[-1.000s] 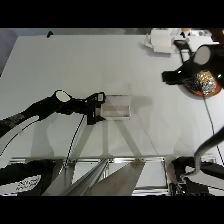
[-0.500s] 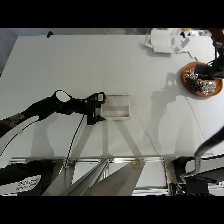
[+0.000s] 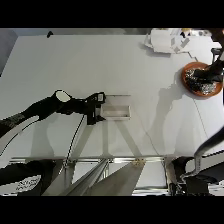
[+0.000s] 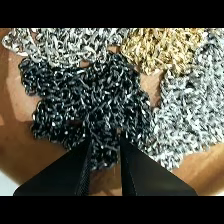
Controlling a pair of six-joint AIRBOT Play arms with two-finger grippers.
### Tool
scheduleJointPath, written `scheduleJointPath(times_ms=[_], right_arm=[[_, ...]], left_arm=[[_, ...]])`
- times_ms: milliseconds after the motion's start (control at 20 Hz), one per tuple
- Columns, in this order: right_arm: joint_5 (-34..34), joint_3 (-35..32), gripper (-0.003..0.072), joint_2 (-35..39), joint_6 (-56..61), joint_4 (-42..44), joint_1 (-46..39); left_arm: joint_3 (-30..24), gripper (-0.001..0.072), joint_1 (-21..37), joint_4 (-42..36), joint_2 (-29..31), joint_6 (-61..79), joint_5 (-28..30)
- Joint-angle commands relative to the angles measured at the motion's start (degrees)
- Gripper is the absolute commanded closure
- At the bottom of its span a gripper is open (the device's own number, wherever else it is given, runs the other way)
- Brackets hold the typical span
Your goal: Fold the box and place the chain.
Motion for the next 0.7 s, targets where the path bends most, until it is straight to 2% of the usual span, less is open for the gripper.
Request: scheduleJointPath(times_ms=[0,300,400,550,600,650], right_arm=[[-1.0,0.0,0.0505,-1.5,0.1,0.7,0.0],[-0.8,0.0,0.0521,-1.9,0.2,1.7,0.0],[-0.8,0.0,0.0593,-2.1,0.2,1.7,0.0],[1.4,0.0,0.0609,-3.1,0.2,1.6,0.0],[2.2,0.0,0.0668,-3.4,0.1,1.6,0.0],[2.4,0.0,0.0670,-3.4,-0.1,1.6,0.0]], left_arm=[[0.0,0.0259,0.0,0.0,0.0,0.0,0.0],[0.0,0.0259,0.0,0.0,0.0,0.0,0.0],[0.0,0.0259,0.0,0.0,0.0,0.0,0.0],[0.0,0.0259,0.0,0.0,0.0,0.0,0.0],[0.0,0.0259,0.0,0.0,0.0,0.0,0.0],[0.0,0.0259,0.0,0.0,0.0,0.0,0.0]])
